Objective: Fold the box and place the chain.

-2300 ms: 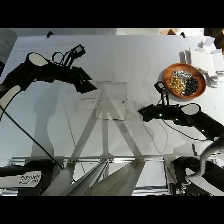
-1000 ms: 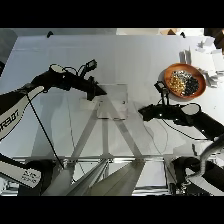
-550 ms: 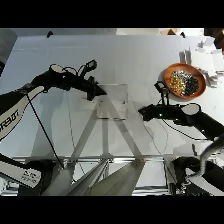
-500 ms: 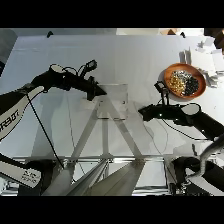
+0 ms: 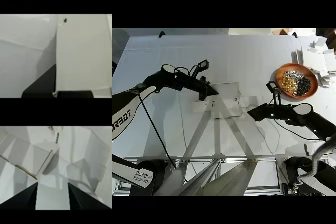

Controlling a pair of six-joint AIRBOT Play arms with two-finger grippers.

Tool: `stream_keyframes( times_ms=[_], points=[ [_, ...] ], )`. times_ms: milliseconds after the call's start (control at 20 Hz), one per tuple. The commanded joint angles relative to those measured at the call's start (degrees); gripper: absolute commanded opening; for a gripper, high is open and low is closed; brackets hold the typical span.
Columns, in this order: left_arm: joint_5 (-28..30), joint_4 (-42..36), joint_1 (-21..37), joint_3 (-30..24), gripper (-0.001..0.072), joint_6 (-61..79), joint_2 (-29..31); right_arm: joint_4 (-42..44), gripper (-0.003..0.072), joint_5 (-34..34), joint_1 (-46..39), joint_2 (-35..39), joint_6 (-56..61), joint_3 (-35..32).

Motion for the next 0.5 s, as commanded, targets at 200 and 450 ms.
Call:
stream_keyframes(
  times_ms=[200,450],
  points=[
    [-8.52,9.60,1.88,0.00,0.0002,5.22,12.83,1.07,0.0393,14.78,-3.98,0.15,2.56,7.52],
    [-3.19,8.79,1.40,-8.87,0.0000,6.45,16.09,-1.07,0.0393,22.43,-12.09,0.15,2.47,8.50]
  ],
)
